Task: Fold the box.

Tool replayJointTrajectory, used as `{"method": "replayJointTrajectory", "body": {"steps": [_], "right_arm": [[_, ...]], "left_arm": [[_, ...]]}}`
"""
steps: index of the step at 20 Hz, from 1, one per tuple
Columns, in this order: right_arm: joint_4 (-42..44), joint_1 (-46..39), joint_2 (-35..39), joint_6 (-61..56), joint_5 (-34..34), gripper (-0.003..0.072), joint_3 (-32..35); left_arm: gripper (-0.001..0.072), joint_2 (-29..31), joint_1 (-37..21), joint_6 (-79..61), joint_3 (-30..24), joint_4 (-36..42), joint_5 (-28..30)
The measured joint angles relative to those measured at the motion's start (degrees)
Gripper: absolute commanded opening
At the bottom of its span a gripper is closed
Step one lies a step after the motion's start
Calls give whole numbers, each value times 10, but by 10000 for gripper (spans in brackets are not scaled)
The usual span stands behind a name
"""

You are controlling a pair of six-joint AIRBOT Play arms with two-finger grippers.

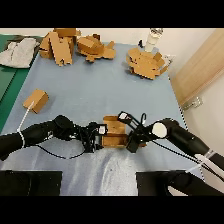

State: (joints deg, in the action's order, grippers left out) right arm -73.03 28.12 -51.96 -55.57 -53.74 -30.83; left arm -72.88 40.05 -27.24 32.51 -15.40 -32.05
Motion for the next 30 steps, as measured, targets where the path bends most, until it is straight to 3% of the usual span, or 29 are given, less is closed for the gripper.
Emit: {"method": "replayJointTrajectory", "body": {"steps": [5, 9, 12, 16, 23, 30], "right_arm": [[-117, -106, 110, -175, -46, 1, 0], [-151, -237, 138, -310, -81, 1, 3], [-86, -310, 106, -340, -108, 1, 17], [58, -344, 36, -306, -106, 1, 46], [223, -318, -39, -222, -62, 1, 87], [299, -285, -22, -179, -45, 4, 90]], "left_arm": [[465, 0, 0, 0, 0, 0, 0], [465, 0, 0, -1, 0, 0, 0], [465, 0, 0, -1, 0, 0, 0], [465, 0, 0, -1, 0, 0, 0], [465, 0, 0, -1, 0, 0, 0], [465, 0, 0, -1, 0, 0, -1]]}}
